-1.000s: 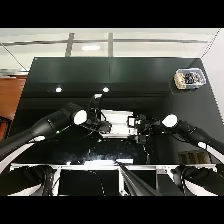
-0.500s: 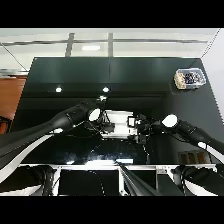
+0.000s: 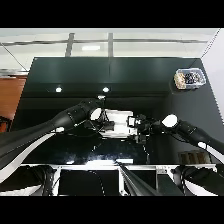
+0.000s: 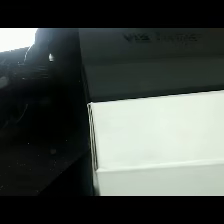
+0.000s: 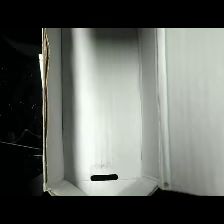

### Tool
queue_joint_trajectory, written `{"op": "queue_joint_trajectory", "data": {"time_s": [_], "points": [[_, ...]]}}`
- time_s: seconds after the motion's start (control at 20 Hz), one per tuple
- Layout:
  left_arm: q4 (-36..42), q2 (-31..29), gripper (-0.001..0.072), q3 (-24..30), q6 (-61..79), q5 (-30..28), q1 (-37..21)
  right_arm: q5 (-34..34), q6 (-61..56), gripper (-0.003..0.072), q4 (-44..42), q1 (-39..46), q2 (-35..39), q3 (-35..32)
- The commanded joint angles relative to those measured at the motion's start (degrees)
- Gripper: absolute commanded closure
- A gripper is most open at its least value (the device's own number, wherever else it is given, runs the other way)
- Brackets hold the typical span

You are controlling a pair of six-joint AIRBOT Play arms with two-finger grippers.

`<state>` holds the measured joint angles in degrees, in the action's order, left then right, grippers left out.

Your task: Fold the box and place the chain.

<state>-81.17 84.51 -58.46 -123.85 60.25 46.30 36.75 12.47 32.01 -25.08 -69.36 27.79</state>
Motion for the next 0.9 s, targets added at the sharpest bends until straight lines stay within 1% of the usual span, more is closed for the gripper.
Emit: {"op": "queue_joint_trajectory", "data": {"time_s": [0.0,0.05,0.1,0.15,0.2,0.4,0.45,0.5,0.55,0.6,0.85], "points": [[0.33,0.04,0.0676,-0.07,-0.31,0.44,0.07,0.07,0.13,0.0490,0.09,-0.04,-0.02,0.00],[0.72,0.02,0.0646,-0.07,-0.66,0.42,0.07,0.07,0.13,0.0490,0.09,-0.04,-0.02,0.00],[1.11,0.04,0.0446,-0.07,-1.20,0.39,0.09,0.04,0.15,0.0490,0.09,-0.04,-0.02,0.00],[1.09,0.04,0.0276,-0.07,-1.22,0.39,0.13,0.07,0.13,0.0490,0.09,-0.04,-0.02,0.00],[1.03,0.04,0.0261,-0.07,-1.20,0.42,0.13,0.07,0.13,0.0490,0.09,-0.04,-0.02,0.00],[0.39,0.09,0.0266,-0.07,-1.33,0.13,0.07,0.07,0.13,0.0490,0.09,-0.04,-0.02,0.00],[0.42,0.15,0.0320,-0.07,-1.40,-0.39,0.07,0.07,0.15,0.0490,0.09,-0.04,-0.02,0.00],[0.44,0.24,0.0500,-0.07,-1.27,-1.05,0.07,0.07,0.15,0.0489,0.11,-0.04,-0.02,0.00],[0.50,0.26,0.0615,-0.07,-0.96,-1.77,0.09,0.07,0.13,0.0490,0.11,-0.04,-0.02,0.00],[0.50,0.26,0.0678,-0.07,-0.94,-2.25,0.09,0.07,0.15,0.0489,0.09,-0.04,-0.02,0.00],[0.46,0.26,0.0677,-0.07,-0.92,-2.62,0.09,0.07,0.13,0.0490,0.11,-0.04,-0.02,0.00]]}}
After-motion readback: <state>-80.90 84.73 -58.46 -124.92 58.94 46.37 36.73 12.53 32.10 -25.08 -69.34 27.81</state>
